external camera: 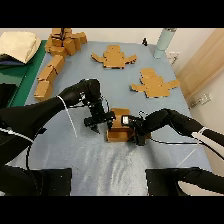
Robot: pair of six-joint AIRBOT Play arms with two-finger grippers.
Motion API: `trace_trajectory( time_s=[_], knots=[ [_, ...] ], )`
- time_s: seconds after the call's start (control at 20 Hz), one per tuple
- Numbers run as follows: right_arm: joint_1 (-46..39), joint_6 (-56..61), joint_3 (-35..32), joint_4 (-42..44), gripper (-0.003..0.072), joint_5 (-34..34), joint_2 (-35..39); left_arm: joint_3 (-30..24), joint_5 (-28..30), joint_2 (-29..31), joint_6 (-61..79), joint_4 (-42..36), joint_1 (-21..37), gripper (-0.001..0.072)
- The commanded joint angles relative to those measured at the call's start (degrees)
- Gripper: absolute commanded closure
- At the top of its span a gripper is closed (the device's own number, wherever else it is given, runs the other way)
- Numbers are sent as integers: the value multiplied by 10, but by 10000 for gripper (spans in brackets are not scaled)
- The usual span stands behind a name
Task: Fold the box.
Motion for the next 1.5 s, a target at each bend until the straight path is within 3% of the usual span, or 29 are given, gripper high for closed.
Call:
trace_trajectory(
  time_s=[0.0,0.35,0.4,0.5,0.55,0.7,0.9,1.0,1.1,1.2,1.45],
  knots=[
    [0,0,1,0,232,0,0,1,-14,0,6,-17,30,235],
    [0,0,1,0,232,0,0,1,-12,0,159,-150,81,236],
    [0,0,1,0,232,0,0,1,-11,0,183,-154,86,292],
    [0,0,1,0,231,0,0,0,14,-1,218,-147,86,646],
    [0,0,1,0,232,0,0,0,55,-1,250,-144,85,691],
    [0,0,1,0,232,0,0,0,98,1,414,-150,86,692],
    [0,0,1,0,232,0,0,-12,43,51,532,-62,118,693],
    [0,0,1,0,232,0,0,-57,46,116,589,-63,152,693],
    [0,0,1,0,231,0,0,-128,49,192,683,-114,182,692],
    [0,0,1,0,232,0,0,-198,59,250,777,-136,184,691],
    [0,0,1,0,232,0,0,-254,92,264,844,-136,165,690]
  ],
)
